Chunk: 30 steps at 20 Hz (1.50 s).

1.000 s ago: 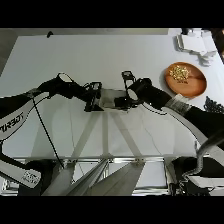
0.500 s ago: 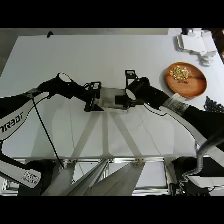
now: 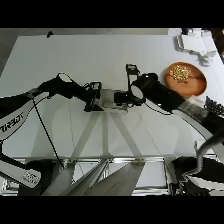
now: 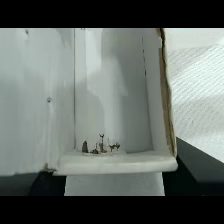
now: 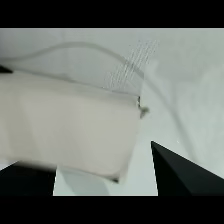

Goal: Fold the box and place the chain.

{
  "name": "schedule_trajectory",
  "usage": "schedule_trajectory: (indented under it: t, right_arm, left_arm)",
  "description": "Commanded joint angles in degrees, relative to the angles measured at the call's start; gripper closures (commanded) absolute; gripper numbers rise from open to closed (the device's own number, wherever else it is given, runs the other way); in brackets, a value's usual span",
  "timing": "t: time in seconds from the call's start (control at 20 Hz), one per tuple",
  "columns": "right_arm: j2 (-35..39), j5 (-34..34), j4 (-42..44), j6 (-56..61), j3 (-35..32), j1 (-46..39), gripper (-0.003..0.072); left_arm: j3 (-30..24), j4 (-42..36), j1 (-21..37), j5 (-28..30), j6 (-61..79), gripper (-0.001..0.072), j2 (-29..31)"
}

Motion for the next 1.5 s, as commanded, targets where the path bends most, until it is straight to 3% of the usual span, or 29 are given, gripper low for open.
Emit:
schedule_trajectory:
  t: [0.0, 0.25, 0.45, 0.6, 0.7, 0.95, 1.15, 1.3, 1.4, 1.45]
  right_arm:
    - [8.13, 4.39, -0.07, -9.81, 0.0, -1.4, 0.006]
    - [16.65, 2.93, -0.13, -21.29, 0.0, -18.14, 0.0059]
    - [13.84, 1.95, 2.56, -27.15, 0.07, -38.03, -0.0021]
    - [5.7, 0.04, 7.56, -33.86, 2.99, -48.09, -0.0024]
    - [-2.93, -0.2, 7.32, -36.87, 8.61, -51.76, -0.0026]
    - [-21.59, -10.12, 7.26, -42.32, 21.05, -53.07, -0.0031]
    - [-28.09, -14.62, 5.49, -42.01, 22.97, -53.0, -0.0025]
    - [-29.55, -12.96, 4.5, -41.99, 22.95, -53.0, 0.0055]
    - [-29.51, -11.39, 4.15, -41.99, 22.95, -52.76, 0.0195]
    - [-29.42, -10.08, 3.1, -41.99, 22.95, -52.3, 0.0338]
  left_arm:
    - [0.0, 0.0, 0.02, 0.02, -0.02, 0.045, 0.0]
    - [0.0, 0.0, 0.04, 0.04, -0.04, 0.045, 0.0]
    - [0.0, -0.02, 0.04, 0.02, -0.04, 0.045, 0.0]
    - [0.0, -0.02, 0.04, 0.02, -0.04, 0.045, 0.0]
    - [0.0, -0.02, 0.04, 0.02, -0.04, 0.045, 0.0]
    - [0.0, -0.02, 0.04, 0.02, -0.04, 0.045, 0.02]
    - [0.0, -0.02, 0.04, 0.02, -0.04, 0.045, 0.0]
    - [0.0, -0.02, 0.04, 0.02, -0.04, 0.045, 0.02]
    - [0.0, -0.02, 0.04, 0.02, -0.04, 0.045, 0.0]
    - [0.0, 0.0, 0.04, 0.02, -0.04, 0.045, 0.0]
